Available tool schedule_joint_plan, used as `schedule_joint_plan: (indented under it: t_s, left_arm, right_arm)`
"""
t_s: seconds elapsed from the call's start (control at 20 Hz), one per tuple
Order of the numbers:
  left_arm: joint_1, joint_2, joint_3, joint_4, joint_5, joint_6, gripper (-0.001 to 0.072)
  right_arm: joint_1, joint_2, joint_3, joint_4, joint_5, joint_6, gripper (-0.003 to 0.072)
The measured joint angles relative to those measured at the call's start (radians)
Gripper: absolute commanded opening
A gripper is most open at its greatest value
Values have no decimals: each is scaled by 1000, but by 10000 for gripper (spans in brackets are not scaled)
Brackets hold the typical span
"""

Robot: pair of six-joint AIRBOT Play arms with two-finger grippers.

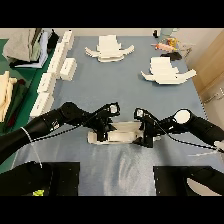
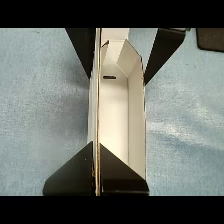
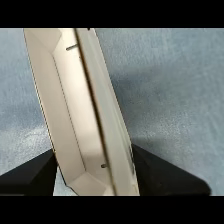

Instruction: Fold the box.

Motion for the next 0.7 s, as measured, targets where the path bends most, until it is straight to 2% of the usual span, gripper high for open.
schedule_joint_plan:
  t_s: [0.25,0.7]
  left_arm:
    - [0,0,0,0,1,0,17]
    - [0,0,0,0,0,0,17]
  right_arm:
    - [-4,-4,0,-8,2,-19,714]
    - [-4,-7,-6,-24,5,-307,715]
